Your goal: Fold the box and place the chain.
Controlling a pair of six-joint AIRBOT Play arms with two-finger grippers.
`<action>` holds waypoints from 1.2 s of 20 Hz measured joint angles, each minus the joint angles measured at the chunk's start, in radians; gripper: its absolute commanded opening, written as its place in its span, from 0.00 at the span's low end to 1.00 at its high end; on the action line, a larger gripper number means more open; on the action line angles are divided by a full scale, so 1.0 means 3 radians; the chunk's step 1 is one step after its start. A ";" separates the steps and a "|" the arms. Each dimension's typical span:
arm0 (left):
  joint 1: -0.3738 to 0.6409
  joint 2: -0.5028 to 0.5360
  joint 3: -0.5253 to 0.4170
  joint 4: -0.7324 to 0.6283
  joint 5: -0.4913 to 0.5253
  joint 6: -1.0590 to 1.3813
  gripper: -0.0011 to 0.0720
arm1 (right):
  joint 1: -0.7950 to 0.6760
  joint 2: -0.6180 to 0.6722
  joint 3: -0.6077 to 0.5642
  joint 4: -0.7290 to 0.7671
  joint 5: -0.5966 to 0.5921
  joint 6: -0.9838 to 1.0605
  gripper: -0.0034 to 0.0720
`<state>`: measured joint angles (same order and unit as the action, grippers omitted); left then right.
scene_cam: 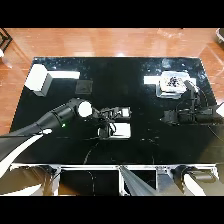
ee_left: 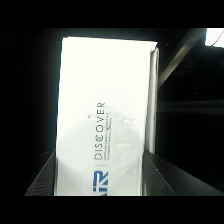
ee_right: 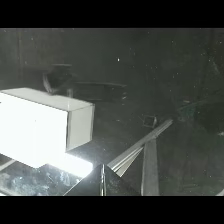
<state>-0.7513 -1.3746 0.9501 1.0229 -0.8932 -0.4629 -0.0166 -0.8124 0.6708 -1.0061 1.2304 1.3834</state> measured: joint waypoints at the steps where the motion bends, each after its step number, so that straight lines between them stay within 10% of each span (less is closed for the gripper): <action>1: -0.0014 -0.0014 0.0000 0.0022 0.0001 -0.0039 0.56 | 0.0000 0.0000 0.0000 0.0000 -0.0001 0.0000 0.07; 3: -0.0048 -0.0024 0.0018 0.0117 -0.0015 -0.0192 0.04 | 0.0000 0.0000 0.0000 -0.0001 -0.0008 0.0000 0.08; 13: 0.0411 0.0441 0.0356 0.0871 -0.1087 -0.1548 0.04 | 0.0000 0.0000 0.0000 -0.0001 -0.0015 -0.0001 0.07; 19: 0.1886 0.0937 0.0317 0.1251 -0.1762 -0.1748 0.04 | 0.0000 0.0000 0.0000 -0.0001 -0.0065 -0.0010 0.07; 24: 0.3450 0.0996 0.0284 0.1202 -0.1329 -0.1770 0.04 | 0.0000 0.0000 0.0000 0.0000 -0.0175 -0.0024 0.07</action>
